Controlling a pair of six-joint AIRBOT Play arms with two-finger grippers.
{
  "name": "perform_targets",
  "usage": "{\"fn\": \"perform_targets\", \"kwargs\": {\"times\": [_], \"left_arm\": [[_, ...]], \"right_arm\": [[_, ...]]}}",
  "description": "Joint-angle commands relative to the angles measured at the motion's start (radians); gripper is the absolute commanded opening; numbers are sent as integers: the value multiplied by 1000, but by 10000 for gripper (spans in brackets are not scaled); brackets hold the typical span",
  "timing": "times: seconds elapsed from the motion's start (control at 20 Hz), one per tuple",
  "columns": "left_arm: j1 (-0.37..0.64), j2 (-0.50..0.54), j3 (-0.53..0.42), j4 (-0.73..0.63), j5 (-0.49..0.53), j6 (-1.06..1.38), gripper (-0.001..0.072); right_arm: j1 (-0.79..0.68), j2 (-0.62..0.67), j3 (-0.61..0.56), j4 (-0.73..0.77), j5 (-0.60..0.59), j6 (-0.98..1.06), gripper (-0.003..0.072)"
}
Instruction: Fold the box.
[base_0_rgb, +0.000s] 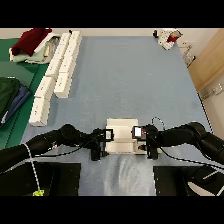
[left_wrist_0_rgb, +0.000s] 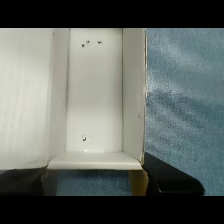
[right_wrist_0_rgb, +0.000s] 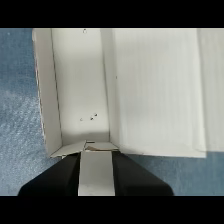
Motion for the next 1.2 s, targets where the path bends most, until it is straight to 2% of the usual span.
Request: {"fn": "perform_targets", "kwargs": {"times": [0.0, 0.1, 0.2, 0.45, 0.5, 0.55, 0.6, 0.7, 0.85, 0.95, 1.0, 1.05, 1.15], "left_arm": [[0, -1, 1, -1, 1, -1, 462], [0, -1, 1, -1, 1, -1, 462], [0, -1, 1, -1, 1, -1, 462], [0, -1, 1, -1, 1, -1, 462], [0, -1, 1, -1, 1, -1, 462], [0, -1, 1, -1, 1, -1, 462], [0, -1, 1, -1, 1, -1, 462], [0, -1, 1, -1, 1, -1, 462], [0, -1, 1, -1, 1, -1, 462], [0, -1, 1, -1, 1, -1, 462], [0, -1, 1, -1, 1, -1, 462], [0, -1, 1, -1, 1, -1, 462], [0, -1, 1, -1, 1, -1, 462]], "right_arm": [[3, 0, 0, -2, 1, -1, 305], [6, 0, 0, 18, 3, -1, 264], [6, -1, -1, 56, 6, -1, 154], [42, -38, 0, 83, 60, -1, 168], [43, -49, 0, 85, 61, -1, 262], [43, -59, 0, 85, 61, -1, 475], [43, -63, -1, 85, 61, -1, 597], [43, -61, 0, 83, 63, -1, 681], [43, -60, 0, 81, 54, 2, 679], [42, -60, 0, 81, 39, 3, 648], [42, -56, 3, 77, 17, 22, 504], [42, -48, 9, 53, -10, 64, 290], [42, -30, 29, -56, -51, 252, 43]]}}
